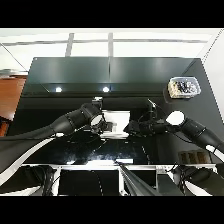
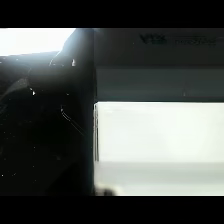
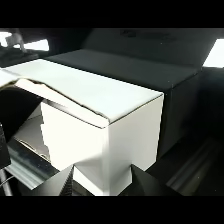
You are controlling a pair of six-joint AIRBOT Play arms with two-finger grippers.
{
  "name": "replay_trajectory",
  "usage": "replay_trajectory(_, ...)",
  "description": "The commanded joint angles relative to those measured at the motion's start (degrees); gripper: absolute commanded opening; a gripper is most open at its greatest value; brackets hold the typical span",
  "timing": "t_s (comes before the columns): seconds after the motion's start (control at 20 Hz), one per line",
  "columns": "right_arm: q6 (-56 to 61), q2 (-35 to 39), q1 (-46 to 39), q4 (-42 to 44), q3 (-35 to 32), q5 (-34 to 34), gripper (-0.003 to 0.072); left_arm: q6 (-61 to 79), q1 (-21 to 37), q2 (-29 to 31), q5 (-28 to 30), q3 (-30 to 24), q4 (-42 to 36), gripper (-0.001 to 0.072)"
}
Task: Fold the box and place the chain.
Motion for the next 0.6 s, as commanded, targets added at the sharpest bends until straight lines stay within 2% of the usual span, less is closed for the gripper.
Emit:
replay_trajectory(0.0, 6.03, 0.02, 1.42, -7.78, 1.57, -1.36, 0.0409, 0.15, 0.02, -0.02, 0.2, -0.02, 0.0, 0.0033)
replay_trajectory(0.35, 14.32, 0.02, 4.02, -20.0, 6.54, -1.03, 0.0408, 0.15, 0.02, -0.02, 0.22, -0.02, 0.0, 0.0033)
replay_trajectory(0.45, 16.87, 0.0, 6.34, -23.41, 7.65, -1.49, 0.034, 0.15, 0.02, -0.02, 0.22, -0.02, 0.0, 0.0033)
replay_trajectory(0.55, 20.85, -0.04, 8.09, -27.34, 9.09, -1.57, 0.034, 0.15, 0.02, -0.02, 0.22, -0.02, 0.0, 0.0033)
